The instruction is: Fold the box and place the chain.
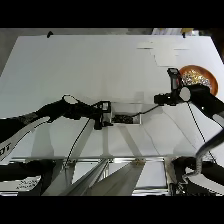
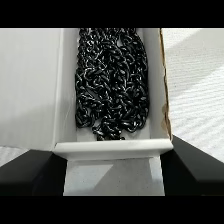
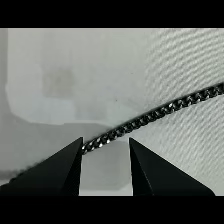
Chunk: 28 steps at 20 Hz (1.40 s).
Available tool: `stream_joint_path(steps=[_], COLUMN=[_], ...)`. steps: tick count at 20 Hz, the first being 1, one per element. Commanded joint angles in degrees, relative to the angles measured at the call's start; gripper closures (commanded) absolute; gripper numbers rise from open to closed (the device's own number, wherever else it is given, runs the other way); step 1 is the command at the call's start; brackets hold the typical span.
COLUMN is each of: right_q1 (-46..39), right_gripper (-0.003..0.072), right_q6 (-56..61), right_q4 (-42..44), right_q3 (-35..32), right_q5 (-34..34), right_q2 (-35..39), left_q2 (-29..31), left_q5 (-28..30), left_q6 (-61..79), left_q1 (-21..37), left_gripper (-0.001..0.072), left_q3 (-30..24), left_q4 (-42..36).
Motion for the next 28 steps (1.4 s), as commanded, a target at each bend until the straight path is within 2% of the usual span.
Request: stream_joint_path(steps=[1,8,9,10,23,24,25,26,28], right_q1=[0.07,0.07,0.04,0.07,0.07,0.07,0.07,0.07,0.07], right_gripper=[0.0390,0.0395,0.0446,0.0460,0.0463,0.0502,0.0606,0.0672,0.0672], right_q6=[0.96,0.98,0.98,0.98,0.96,0.94,0.52,-0.24,-2.62], right_q4=[-0.83,-0.83,-0.83,-0.83,-1.86,-1.86,-1.86,-1.86,-1.88], right_q3=[-0.07,-0.07,-0.07,-0.07,-0.09,-0.09,-0.09,-0.09,-0.09], right_q5=[-1.20,-2.27,-1.62,-1.07,0.50,0.79,1.27,1.88,3.34], right_q2=[-2.78,-2.84,-2.84,-2.84,-4.79,-4.96,-4.92,-4.74,-3.96], left_q2=[0.02,0.02,0.02,0.02,0.02,0.02,0.02,0.02,0.00], left_q5=[0.02,0.02,0.00,0.02,0.02,0.00,0.02,0.02,0.00], left_q6=[0.02,0.02,0.00,0.00,0.00,0.02,0.00,0.02,0.02], left_q1=[0.04,0.04,0.04,0.04,0.04,0.04,0.04,0.04,0.04], left_gripper=[0.0680,0.0680,0.0680,0.0680,0.0680,0.0680,0.0680,0.0680,0.0680], left_q3=[-0.02,-0.02,-0.02,-0.02,-0.02,-0.02,-0.02,-0.02,-0.02], left_q4=[0.00,0.00,0.00,0.00,0.00,0.00,0.00,0.00,0.00])
